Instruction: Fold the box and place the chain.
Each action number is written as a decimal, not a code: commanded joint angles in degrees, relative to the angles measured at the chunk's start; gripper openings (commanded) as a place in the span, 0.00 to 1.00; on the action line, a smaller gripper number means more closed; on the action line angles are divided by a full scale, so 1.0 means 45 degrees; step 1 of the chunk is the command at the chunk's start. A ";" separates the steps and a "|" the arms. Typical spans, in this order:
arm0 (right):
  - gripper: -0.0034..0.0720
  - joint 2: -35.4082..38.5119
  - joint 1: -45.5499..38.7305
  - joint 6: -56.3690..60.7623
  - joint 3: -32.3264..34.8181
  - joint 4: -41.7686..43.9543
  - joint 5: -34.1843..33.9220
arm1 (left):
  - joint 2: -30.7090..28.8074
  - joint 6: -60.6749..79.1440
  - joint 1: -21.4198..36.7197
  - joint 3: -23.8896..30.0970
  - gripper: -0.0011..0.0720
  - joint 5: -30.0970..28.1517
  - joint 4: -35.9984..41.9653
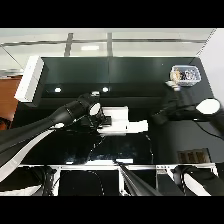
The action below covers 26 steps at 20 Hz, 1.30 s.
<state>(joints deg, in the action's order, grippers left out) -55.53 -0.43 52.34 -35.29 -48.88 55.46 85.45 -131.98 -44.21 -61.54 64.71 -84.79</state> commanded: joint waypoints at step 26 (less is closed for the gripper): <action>0.88 -0.4964 0.1515 0.0083 -0.0874 0.4998 0.3264 | 0.0005 -0.0010 0.0010 0.0005 0.05 0.0024 -0.0005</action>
